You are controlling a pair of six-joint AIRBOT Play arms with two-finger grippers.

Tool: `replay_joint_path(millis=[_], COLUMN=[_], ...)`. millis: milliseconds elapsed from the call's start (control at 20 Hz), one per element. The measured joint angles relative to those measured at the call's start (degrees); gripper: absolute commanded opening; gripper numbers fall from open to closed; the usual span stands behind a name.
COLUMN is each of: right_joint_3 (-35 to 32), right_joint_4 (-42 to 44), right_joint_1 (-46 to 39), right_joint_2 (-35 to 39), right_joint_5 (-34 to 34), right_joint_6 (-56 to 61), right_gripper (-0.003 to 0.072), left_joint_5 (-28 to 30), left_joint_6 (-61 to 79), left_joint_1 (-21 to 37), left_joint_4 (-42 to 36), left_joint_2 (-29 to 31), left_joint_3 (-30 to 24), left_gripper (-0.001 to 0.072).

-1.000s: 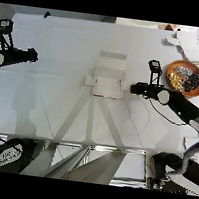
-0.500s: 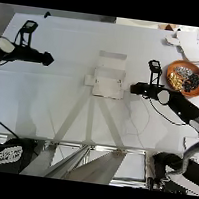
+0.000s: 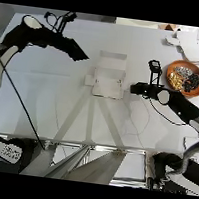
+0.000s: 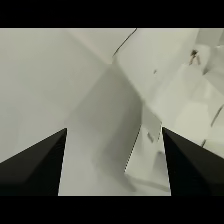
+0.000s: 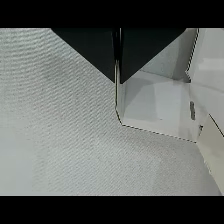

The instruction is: Fold the box and place the chain.

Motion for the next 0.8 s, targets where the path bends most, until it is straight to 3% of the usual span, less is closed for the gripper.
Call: replay_joint_path(millis=[250, 800], right_joint_3=[0.0, 0.0], right_joint_4=[0.0, 0.0], right_joint_1=[0.0, 0.0], right_joint_2=[0.0, 0.0], right_joint_5=[0.0, 0.0], right_joint_6=[0.0, 0.0], right_gripper=[0.0007, 0.0007], left_joint_5=[-3.3, -2.7], left_joint_6=[-1.1, -3.1], left_joint_1=[-4.2, -6.6], left_joint_4=[-1.4, 2.0], left_joint_2=[-7.7, -10.0], left_joint_3=[7.4, 9.2], left_gripper=[0.0658, 0.0656])
